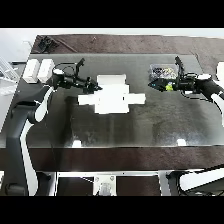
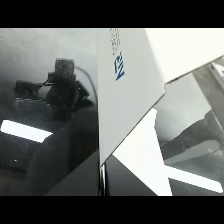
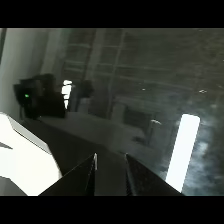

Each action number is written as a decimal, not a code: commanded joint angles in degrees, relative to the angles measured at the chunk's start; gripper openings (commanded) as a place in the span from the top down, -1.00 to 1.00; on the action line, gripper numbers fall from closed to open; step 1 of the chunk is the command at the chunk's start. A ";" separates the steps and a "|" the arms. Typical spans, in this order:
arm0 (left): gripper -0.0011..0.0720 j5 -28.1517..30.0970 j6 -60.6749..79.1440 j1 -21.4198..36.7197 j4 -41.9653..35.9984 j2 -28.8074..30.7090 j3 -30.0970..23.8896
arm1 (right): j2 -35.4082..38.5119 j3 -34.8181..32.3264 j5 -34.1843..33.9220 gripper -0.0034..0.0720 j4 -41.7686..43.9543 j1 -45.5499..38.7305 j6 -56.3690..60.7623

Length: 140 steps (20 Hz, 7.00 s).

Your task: Fold the box and place the chain.

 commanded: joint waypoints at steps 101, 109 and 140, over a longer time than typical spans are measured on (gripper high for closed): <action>0.92 15.39 22.82 -3.39 6.86 9.66 -16.11 | 10.78 -20.22 -25.20 -0.98 10.99 21.51 -75.17; 0.91 15.39 22.82 -3.39 6.88 9.66 -16.11 | 2.82 -11.04 -13.60 -0.98 10.84 17.53 -74.97; 0.92 15.41 22.64 -3.39 6.88 9.66 -16.11 | -16.09 9.33 10.43 -0.88 3.23 15.87 -76.67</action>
